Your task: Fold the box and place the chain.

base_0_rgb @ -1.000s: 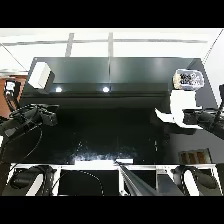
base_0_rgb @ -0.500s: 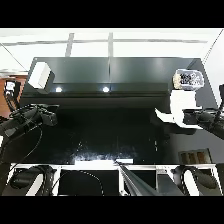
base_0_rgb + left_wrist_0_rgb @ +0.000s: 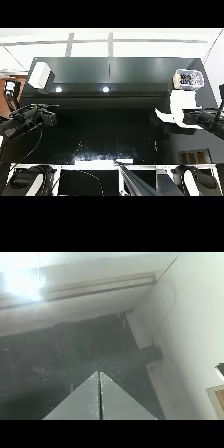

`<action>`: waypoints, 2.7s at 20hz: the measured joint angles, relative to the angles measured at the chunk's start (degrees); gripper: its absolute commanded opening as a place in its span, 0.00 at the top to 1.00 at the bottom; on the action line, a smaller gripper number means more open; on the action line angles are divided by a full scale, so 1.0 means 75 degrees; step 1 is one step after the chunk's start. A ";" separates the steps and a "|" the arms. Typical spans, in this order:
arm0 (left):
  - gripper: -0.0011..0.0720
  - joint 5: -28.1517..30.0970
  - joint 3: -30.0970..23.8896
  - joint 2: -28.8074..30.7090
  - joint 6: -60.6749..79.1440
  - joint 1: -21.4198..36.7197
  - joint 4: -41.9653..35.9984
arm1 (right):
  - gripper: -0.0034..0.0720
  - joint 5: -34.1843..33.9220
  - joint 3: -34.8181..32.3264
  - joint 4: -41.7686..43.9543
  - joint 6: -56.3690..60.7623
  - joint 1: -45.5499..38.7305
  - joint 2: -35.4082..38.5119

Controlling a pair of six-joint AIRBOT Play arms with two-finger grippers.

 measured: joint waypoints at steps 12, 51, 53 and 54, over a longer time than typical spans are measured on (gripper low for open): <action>0.02 0.1425 -0.0003 -0.0624 -0.0090 -0.0032 -0.0379 | 0.02 -0.0909 0.0466 -0.2795 0.2684 -0.0592 -0.0726; 0.02 0.1495 -0.0003 -0.1478 -0.0210 -0.0032 -0.0388 | 0.90 0.4940 0.5858 0.0935 -0.1399 -0.5187 -0.9428; 0.02 0.1428 -0.0003 -0.1478 -0.0221 -0.0032 -0.0388 | 0.90 0.4940 0.5633 0.1314 -0.1600 -0.5091 -0.9133; 0.02 0.1343 -0.0003 -0.1478 -0.0227 -0.0032 -0.0388 | 0.90 0.4855 0.5432 0.1550 -0.1728 -0.5024 -0.8921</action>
